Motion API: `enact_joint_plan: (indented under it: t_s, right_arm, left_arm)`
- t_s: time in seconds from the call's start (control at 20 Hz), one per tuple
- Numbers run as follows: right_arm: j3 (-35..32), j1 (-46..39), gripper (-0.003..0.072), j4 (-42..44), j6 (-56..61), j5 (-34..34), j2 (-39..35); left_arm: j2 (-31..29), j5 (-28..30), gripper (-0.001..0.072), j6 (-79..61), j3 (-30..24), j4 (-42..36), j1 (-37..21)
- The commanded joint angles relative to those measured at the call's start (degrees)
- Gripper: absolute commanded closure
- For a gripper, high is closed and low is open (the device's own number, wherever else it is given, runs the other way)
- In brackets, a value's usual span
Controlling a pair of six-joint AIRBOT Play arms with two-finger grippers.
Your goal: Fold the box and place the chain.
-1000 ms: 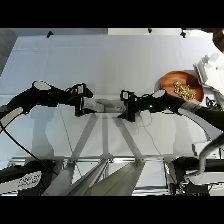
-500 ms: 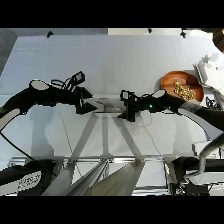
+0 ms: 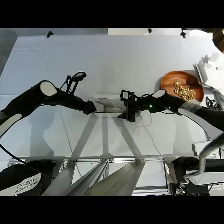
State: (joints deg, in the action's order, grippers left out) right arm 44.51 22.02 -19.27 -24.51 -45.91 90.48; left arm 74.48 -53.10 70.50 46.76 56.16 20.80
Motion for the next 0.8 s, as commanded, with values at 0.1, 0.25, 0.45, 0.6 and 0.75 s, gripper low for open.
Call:
enact_joint_plan:
  t_s: [0.1, 0.25, 0.45, 0.6, 0.75]
  right_arm:
    - [0.0, 0.0, 0.0306, 0.0, 0.0, 0.0, 0.0]
    - [0.0, 0.0, 0.0306, 0.0, 0.0, 0.0, 0.0]
    - [0.0, 0.0, 0.0306, 0.0, 0.0, 0.0, 0.0]
    - [0.0, 0.0, 0.0306, 0.0, 0.0, 0.0, 0.0]
    - [0.0, 0.0, 0.0306, 0.0, 0.0, 0.0, 0.0]
  left_arm:
    - [3.5, 3.1, 0.015, 26.7, 5.1, 12.5, 7.2]
    - [6.7, 1.0, 0.0151, 37.3, 7.3, 18.1, 9.4]
    - [9.9, 0.5, 0.0261, 47.1, 9.8, 25.2, 13.8]
    - [11.5, -0.1, 0.0273, 54.2, 10.3, 29.5, 16.6]
    - [12.7, -1.2, 0.028, 58.5, 10.3, 29.8, 18.4]
